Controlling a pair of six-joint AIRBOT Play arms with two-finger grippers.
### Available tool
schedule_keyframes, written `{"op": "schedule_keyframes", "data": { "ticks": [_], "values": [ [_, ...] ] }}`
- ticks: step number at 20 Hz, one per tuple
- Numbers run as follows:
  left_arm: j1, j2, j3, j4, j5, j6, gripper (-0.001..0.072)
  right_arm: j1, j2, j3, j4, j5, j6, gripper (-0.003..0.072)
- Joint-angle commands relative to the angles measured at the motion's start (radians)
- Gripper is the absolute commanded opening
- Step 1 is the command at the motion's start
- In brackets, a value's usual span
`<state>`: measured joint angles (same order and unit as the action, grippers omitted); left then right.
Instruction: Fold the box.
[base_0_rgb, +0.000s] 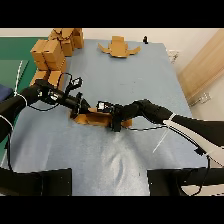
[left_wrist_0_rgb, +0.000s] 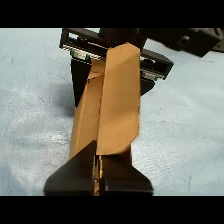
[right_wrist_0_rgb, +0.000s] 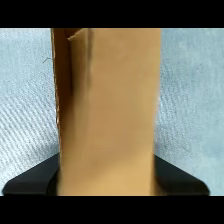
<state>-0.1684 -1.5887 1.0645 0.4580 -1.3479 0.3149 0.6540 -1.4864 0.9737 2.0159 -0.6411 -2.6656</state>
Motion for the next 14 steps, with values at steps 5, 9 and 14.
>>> {"op": "schedule_keyframes", "data": {
  "ticks": [5,9,14],
  "values": [
    [0.044,0.001,0.050,-0.003,0.080,-0.212,0.0691,-0.003,-0.001,0.000,0.002,-0.004,0.002,0.0105],
    [0.135,0.013,0.102,0.024,-0.092,-0.295,0.0007,-0.008,-0.001,0.000,0.010,-0.004,0.002,0.0107],
    [0.126,0.186,-0.047,0.021,-0.027,-0.352,0.0005,-0.013,-0.001,0.000,0.057,-0.004,0.003,0.0106]
  ]
}}
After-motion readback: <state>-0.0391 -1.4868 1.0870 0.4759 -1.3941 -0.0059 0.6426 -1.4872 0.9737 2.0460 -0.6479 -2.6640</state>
